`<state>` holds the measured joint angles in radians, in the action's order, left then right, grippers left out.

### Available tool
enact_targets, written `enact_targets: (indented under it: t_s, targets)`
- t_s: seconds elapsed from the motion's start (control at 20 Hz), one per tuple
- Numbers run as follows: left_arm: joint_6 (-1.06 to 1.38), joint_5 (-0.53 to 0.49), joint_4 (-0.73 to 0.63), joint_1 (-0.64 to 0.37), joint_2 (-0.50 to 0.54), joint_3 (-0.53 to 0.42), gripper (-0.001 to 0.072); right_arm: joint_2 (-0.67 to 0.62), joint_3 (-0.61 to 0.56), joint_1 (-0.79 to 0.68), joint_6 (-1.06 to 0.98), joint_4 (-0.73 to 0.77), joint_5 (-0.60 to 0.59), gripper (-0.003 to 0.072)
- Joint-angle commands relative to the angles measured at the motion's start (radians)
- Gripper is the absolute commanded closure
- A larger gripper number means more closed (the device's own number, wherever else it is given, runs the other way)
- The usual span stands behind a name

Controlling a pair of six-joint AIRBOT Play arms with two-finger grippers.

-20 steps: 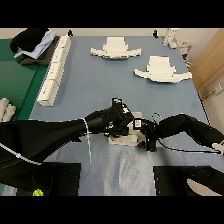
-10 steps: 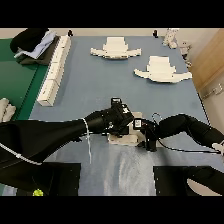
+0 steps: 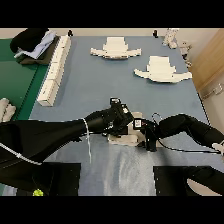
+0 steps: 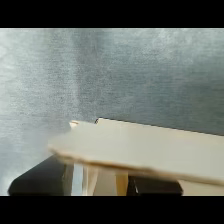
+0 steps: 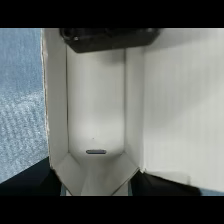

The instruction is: Fold the box.

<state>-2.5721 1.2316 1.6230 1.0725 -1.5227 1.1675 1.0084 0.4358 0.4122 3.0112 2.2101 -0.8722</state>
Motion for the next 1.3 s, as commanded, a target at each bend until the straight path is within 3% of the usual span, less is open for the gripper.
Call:
enact_targets:
  t_s: [0.0,0.25,0.35,0.4,0.65,0.7,0.75,0.8,1.05,1.25]
  targets:
    - [-0.011,0.002,-0.01,0.0,-0.002,-0.015,0.0361,0.0,-0.001,0.001,0.0,0.0,0.0,0.0165]
    - [-0.013,-0.005,-0.01,0.0,-0.002,-0.014,0.0366,0.0,-0.001,0.001,0.0,0.0,0.0,0.0165]
    - [0.004,-0.023,-0.011,0.005,-0.002,-0.014,0.0631,0.0,-0.001,0.001,0.0,0.0,0.0,0.0165]
    - [0.015,-0.041,-0.016,0.01,-0.002,-0.014,0.0695,0.0,-0.001,0.001,0.0,0.0,0.0,0.0165]
    - [0.013,-0.046,-0.018,0.015,-0.002,-0.014,0.0693,0.0,-0.001,0.001,0.0,0.0,0.0,0.0165]
    - [0.014,-0.046,-0.018,0.015,-0.002,-0.014,0.066,0.0,-0.001,0.001,0.0,0.0,0.0,0.0165]
    - [0.012,-0.046,-0.018,0.015,-0.002,-0.014,0.0399,0.0,-0.001,0.001,0.0,0.0,0.0,0.0165]
    - [-0.007,-0.037,-0.018,0.015,-0.002,-0.014,0.0263,0.0,-0.001,0.001,0.0,0.0,0.0,0.0165]
    - [0.014,0.011,-0.01,0.01,0.023,-0.002,0.0264,0.0,-0.001,0.001,0.0,0.0,0.0,0.0165]
    - [0.091,0.111,0.005,-0.023,0.119,0.044,0.0264,0.0,-0.001,0.001,0.0,0.0,0.0,0.0165]
